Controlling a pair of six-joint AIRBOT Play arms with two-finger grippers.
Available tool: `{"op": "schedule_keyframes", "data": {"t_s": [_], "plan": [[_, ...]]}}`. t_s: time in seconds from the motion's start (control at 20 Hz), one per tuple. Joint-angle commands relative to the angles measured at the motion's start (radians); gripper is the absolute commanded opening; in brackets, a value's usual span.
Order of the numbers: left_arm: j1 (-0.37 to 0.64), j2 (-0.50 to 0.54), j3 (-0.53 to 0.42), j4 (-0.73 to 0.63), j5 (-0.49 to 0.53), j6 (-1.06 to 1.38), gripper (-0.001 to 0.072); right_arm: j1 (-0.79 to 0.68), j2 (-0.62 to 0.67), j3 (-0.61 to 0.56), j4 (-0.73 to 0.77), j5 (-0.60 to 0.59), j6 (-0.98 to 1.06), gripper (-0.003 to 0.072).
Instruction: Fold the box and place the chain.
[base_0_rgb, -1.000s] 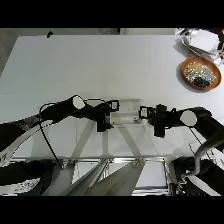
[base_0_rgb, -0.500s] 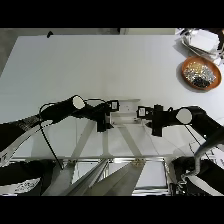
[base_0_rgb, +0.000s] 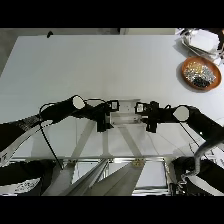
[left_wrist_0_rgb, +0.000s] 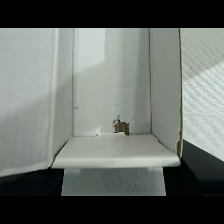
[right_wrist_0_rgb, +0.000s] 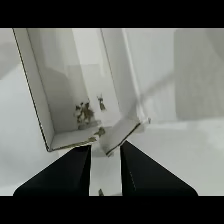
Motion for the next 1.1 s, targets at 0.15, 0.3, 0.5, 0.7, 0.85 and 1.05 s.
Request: {"op": "schedule_keyframes", "data": {"t_s": [0.15,0.3,0.5,0.7,0.85,1.05], "plan": [[0.000,0.001,0.000,0.000,0.000,0.000,0.0316,0.000,-0.005,0.000,0.084,-0.001,-0.098,0.0175],[0.000,0.001,0.000,0.000,0.000,0.000,0.0316,0.000,-0.039,0.000,0.160,0.009,-0.179,0.0174],[0.000,0.001,0.000,0.000,0.000,0.000,0.0316,0.000,-0.058,0.000,0.211,-0.023,-0.242,0.0155],[0.000,0.001,0.000,0.000,0.000,0.000,0.0316,0.000,-0.059,0.000,0.262,-0.028,-0.301,0.0155],[0.000,0.001,0.000,0.000,0.000,0.000,0.0316,0.000,-0.060,0.000,0.282,-0.026,-0.304,0.0165],[0.000,0.001,0.000,0.000,0.000,0.000,0.0316,0.000,-0.060,0.000,0.282,-0.023,-0.303,0.0299]]}}
